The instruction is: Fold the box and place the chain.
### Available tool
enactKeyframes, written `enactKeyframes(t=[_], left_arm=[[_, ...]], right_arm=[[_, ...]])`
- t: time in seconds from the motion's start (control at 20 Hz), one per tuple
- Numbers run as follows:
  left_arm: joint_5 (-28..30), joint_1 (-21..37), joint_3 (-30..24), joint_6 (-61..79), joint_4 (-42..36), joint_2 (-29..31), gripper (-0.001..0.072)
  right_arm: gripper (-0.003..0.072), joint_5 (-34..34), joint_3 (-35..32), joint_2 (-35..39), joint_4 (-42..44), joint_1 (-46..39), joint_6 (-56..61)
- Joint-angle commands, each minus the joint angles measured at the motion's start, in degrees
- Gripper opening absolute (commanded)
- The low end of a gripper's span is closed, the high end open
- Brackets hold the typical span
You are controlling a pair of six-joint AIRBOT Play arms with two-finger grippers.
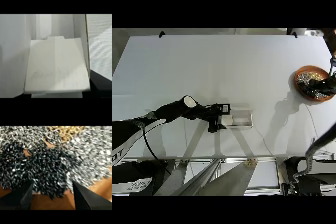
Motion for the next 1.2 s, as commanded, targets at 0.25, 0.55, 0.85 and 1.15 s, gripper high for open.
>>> enactKeyframes(t=[0.25,0.55,0.85,1.15], left_arm=[[0.0,0.0,0.0,0.0,0.0,0.0,0.0387],[0.0,0.0,0.0,0.0,0.0,0.0,0.0387],[0.0,0.0,0.0,0.0,0.0,0.0,0.0387],[0.0,0.0,0.0,0.0,0.0,0.0,0.0387]], right_arm=[[0.0326,-1.7,0.6,-3.7,3.2,-0.1,-0.6],[0.0042,-1.5,0.6,-3.7,3.2,-0.1,-2.2],[0.0013,0.1,0.6,-2.0,2.7,-0.1,-2.2],[0.0013,8.7,0.6,10.5,2.6,-0.1,-8.3]])
